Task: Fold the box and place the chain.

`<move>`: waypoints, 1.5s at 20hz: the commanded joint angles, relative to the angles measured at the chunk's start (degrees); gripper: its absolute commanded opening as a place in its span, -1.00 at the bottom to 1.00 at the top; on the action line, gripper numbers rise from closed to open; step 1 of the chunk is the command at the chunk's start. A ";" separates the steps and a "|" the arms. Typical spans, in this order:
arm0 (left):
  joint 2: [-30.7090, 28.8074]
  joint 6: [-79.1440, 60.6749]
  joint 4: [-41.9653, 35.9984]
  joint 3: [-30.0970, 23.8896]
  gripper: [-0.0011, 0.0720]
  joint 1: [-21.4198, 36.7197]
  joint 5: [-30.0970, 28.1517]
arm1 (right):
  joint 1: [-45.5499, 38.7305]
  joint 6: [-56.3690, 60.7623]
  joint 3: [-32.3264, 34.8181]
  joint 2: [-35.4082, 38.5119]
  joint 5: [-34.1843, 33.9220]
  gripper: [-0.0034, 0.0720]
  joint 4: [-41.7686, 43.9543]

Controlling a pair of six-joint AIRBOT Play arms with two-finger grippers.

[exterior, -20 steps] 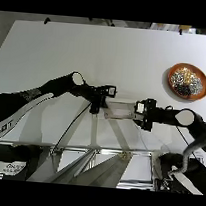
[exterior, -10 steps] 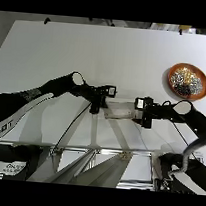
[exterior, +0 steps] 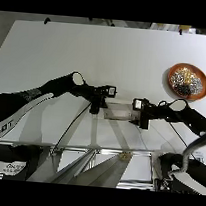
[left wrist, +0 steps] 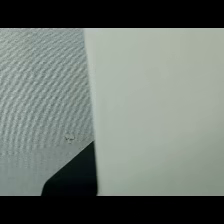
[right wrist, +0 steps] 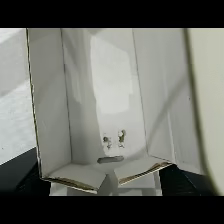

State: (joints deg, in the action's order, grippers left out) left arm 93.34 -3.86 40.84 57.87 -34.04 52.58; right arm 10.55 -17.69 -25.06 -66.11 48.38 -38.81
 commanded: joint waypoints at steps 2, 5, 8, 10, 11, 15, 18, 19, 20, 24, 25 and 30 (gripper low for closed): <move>0.04 0.04 -0.02 0.00 -0.95 0.00 -0.02 | -0.02 -0.63 -0.04 -2.27 0.15 0.40 0.17; 0.04 0.04 -0.04 0.00 -0.95 0.00 -0.02 | -0.02 -0.63 -0.04 -2.36 0.02 0.13 -0.17; 0.04 0.04 -0.02 0.00 -0.95 0.00 -0.02 | -0.02 -0.63 -0.04 -2.36 0.04 0.13 -0.20; 0.04 0.04 -0.04 0.00 -0.95 0.00 -0.02 | -0.02 -0.61 -0.04 -2.34 0.04 0.13 -0.24; 0.04 0.04 -0.04 0.00 -0.95 0.00 -0.02 | -0.02 -0.61 -0.04 -2.34 0.04 0.14 -0.42; 0.04 0.04 -0.04 0.00 -0.95 0.00 -0.02 | -0.02 -0.61 -0.04 -2.34 0.07 0.14 -0.61; 0.04 0.02 -0.04 0.00 -0.95 0.00 -0.02 | -0.02 -0.61 -0.04 -2.34 0.11 0.14 -0.59; 0.04 0.04 -0.02 0.00 -0.95 0.00 -0.02 | -0.02 -0.61 -0.04 -2.34 0.11 0.14 -0.59; 0.04 0.04 -0.04 0.00 -0.95 0.00 -0.02 | -0.02 -0.61 -0.04 -2.34 0.11 0.14 -0.59; 0.04 0.04 -0.04 0.00 -0.95 0.00 -0.02 | -0.02 -0.61 -0.04 -2.34 0.11 0.14 -0.59; 0.04 0.04 -0.04 0.00 -0.95 0.00 -0.02 | -0.02 -0.59 -0.04 -2.34 0.11 0.14 -0.59; 0.04 0.04 -0.02 0.00 -0.95 0.00 -0.04 | -0.02 -0.61 -0.04 -2.34 0.11 0.14 -0.59</move>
